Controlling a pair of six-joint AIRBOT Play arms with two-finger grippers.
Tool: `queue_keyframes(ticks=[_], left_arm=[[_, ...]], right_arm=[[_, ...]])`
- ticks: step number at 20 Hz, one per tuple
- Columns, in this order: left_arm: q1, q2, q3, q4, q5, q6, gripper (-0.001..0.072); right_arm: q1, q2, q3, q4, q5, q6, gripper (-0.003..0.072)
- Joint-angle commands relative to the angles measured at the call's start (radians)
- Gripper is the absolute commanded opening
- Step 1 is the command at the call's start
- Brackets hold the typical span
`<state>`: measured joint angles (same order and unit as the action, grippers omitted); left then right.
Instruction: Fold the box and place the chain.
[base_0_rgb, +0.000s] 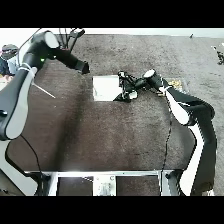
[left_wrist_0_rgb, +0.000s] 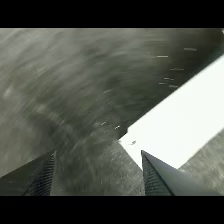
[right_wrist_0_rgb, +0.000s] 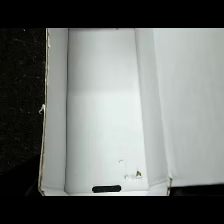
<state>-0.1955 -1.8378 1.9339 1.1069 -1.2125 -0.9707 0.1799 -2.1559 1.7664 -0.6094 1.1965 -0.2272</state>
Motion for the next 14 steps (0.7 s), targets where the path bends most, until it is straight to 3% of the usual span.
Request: queue_keyframes(ticks=[1,3,6,10,13,14], left_arm=[[0.144,-0.003,-0.113,-0.488,-0.003,0.614,0.0584],[0.206,-0.003,-0.214,-0.635,0.002,0.841,0.0584],[0.227,-0.038,-0.324,-0.631,-0.018,0.973,0.0584],[0.226,-0.177,-0.307,-0.636,-0.074,0.997,0.0584],[0.215,-0.207,-0.286,-0.632,-0.097,1.109,0.0585],[0.204,-0.207,-0.285,-0.63,-0.099,1.159,0.0623]], right_arm=[[0.0,0.0,0.0,0.0,0.0,0.0,0.03],[0.0,0.0,0.0,0.0,0.0,0.0,0.03],[0.0,0.0,0.0,0.0,0.0,0.0,0.0299],[0.0,0.0,0.0,0.0,0.0,0.0,0.0299],[0.0,0.0,0.0,0.0,0.0,0.0,0.0299],[0.0,0.0,0.0,0.0,0.0,0.0,0.0299]])
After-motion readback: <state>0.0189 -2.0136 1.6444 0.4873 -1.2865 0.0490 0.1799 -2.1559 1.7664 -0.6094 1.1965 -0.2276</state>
